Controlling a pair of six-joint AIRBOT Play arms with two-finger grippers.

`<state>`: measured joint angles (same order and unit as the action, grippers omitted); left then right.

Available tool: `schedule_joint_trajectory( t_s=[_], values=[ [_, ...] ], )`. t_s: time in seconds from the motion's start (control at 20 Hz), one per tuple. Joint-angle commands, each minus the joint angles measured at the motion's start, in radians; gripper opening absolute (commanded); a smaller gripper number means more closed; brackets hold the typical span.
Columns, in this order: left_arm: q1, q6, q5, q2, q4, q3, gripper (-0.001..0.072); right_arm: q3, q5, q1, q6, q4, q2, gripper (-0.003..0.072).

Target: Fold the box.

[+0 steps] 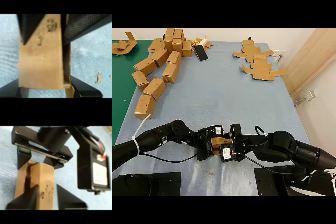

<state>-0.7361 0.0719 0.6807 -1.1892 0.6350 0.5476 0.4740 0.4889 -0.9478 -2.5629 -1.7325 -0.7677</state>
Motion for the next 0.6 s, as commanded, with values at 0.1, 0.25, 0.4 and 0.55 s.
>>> schedule_joint_trajectory(
  t_s=[0.1, 0.25, 0.4, 0.55],
  values=[
    [0.001, -0.001, 0.000, 0.000, 0.000, 0.000, 0.0523, 0.000, 0.000, -0.002, 0.016, 0.016, 0.000, 0.0272],
    [0.001, -0.001, 0.000, 0.000, 0.000, 0.000, 0.0523, 0.000, 0.034, -0.015, 0.016, -0.037, 0.000, 0.0262],
    [0.001, -0.001, 0.000, 0.000, 0.000, 0.000, 0.0523, -0.001, 0.053, -0.033, 0.016, -0.088, -0.015, 0.0261],
    [0.001, 0.000, 0.000, 0.000, 0.000, 0.000, 0.0523, 0.000, 0.055, -0.033, 0.015, -0.129, -0.047, 0.0261]
  ],
)
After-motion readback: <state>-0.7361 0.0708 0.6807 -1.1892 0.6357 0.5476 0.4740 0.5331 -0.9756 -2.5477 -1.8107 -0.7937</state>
